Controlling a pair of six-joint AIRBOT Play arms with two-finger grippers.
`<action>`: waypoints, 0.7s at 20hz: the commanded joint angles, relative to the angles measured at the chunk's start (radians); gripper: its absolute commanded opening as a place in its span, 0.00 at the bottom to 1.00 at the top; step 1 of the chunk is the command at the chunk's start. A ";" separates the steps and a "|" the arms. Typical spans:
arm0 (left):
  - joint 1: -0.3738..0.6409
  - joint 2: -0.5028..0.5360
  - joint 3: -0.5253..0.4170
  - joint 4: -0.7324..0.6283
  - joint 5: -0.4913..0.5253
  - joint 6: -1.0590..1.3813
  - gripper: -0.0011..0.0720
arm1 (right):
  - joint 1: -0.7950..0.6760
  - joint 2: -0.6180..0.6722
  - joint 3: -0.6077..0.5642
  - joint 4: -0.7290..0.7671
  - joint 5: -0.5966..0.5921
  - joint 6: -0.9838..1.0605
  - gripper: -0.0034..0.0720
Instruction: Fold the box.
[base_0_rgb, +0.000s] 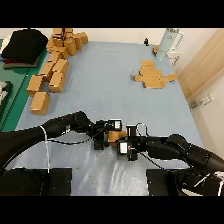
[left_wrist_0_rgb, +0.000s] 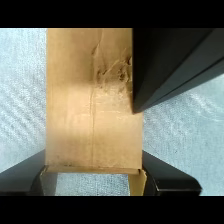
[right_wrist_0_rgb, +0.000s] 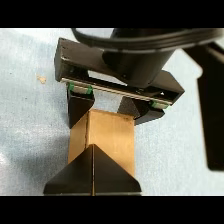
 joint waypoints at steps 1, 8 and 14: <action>0.000 0.000 0.001 0.000 0.000 0.000 0.58 | 0.000 -0.003 0.000 0.000 -0.002 0.000 0.05; 0.000 0.000 0.001 0.000 0.000 0.000 0.58 | 0.000 -0.021 0.000 0.000 0.000 0.000 0.05; 0.000 0.000 0.001 0.000 0.000 0.000 0.58 | 0.000 -0.021 0.000 0.000 0.000 0.000 0.05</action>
